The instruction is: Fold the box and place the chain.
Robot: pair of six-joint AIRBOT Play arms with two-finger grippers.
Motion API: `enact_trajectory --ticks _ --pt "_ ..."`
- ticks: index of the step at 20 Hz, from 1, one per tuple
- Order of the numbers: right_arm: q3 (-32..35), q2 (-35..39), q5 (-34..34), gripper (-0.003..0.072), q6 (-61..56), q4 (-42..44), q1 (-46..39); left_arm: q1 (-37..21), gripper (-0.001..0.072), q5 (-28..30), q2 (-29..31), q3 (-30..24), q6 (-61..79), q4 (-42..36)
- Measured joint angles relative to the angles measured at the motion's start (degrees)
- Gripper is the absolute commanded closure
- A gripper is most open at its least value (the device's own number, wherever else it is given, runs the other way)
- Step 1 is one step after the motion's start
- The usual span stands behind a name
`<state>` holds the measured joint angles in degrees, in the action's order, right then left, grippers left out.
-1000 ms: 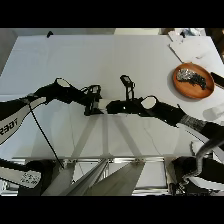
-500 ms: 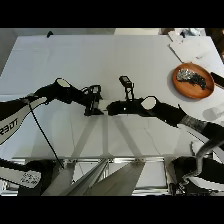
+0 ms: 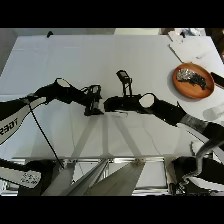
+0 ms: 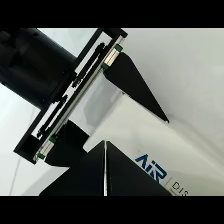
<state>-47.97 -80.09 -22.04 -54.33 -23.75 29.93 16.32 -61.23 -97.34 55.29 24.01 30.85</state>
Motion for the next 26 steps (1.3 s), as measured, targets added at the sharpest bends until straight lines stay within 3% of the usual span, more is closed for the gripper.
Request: enact_trajectory --ticks 14,20,26 --pt "-0.37 -4.63 0.48 0.0678 -2.91 -1.38 4.15 -0.07 0.0371 0.07 0.07 0.0 0.04 0.15" --pt "-0.26 1.2 -2.45 0.0677 -3.98 -7.93 2.86 -0.04 0.0371 0.76 0.02 0.0 -0.26 -0.52" --pt "-0.31 12.72 -3.61 0.0676 -4.59 -14.25 -6.82 -0.04 0.0371 0.24 0.02 0.0 0.0 -0.09"
